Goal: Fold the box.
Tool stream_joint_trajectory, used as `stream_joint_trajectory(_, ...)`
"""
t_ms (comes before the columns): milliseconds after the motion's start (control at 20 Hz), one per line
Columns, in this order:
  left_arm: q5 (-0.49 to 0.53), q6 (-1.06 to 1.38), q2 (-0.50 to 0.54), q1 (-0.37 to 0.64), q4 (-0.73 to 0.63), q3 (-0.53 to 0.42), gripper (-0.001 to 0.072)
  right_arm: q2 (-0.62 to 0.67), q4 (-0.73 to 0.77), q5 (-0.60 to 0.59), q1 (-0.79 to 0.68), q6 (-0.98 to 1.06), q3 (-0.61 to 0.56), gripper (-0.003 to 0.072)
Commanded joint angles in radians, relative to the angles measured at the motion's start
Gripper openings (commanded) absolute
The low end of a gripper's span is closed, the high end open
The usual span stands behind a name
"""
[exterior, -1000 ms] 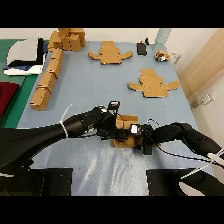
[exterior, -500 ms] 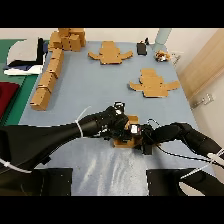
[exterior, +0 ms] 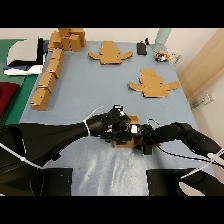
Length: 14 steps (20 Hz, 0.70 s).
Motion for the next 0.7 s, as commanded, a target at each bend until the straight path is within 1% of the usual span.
stream_joint_trajectory(0, 0.034, -0.029, -0.006, 0.001, -0.008, 0.001, 0.0174, 0.001, 0.000, 0.000, 0.001, 0.000, 0.000, 0.0483)
stream_joint_trajectory(50, 0.050, -0.031, -0.006, 0.001, -0.022, 0.001, 0.0173, 0.001, 0.000, 0.000, 0.001, 0.000, 0.000, 0.0483)
stream_joint_trajectory(100, 0.063, -0.034, -0.006, 0.001, -0.030, 0.001, 0.0150, 0.001, 0.000, 0.000, 0.001, 0.000, 0.000, 0.0483)
stream_joint_trajectory(150, 0.071, -0.033, -0.006, 0.000, -0.031, 0.001, 0.0011, 0.001, 0.000, 0.000, 0.001, 0.000, 0.000, 0.0483)
stream_joint_trajectory(550, 0.064, -0.033, -0.005, -0.010, -0.033, 0.001, 0.0016, 0.001, 0.000, 0.000, 0.001, 0.000, 0.000, 0.0482)
stream_joint_trajectory(600, 0.057, -0.029, -0.005, -0.010, -0.033, 0.001, 0.0098, 0.001, 0.000, 0.000, 0.001, 0.000, 0.000, 0.0483)
stream_joint_trajectory(650, 0.051, -0.029, -0.004, -0.010, -0.033, 0.001, 0.0399, 0.001, 0.000, 0.000, 0.001, 0.000, 0.000, 0.0482)
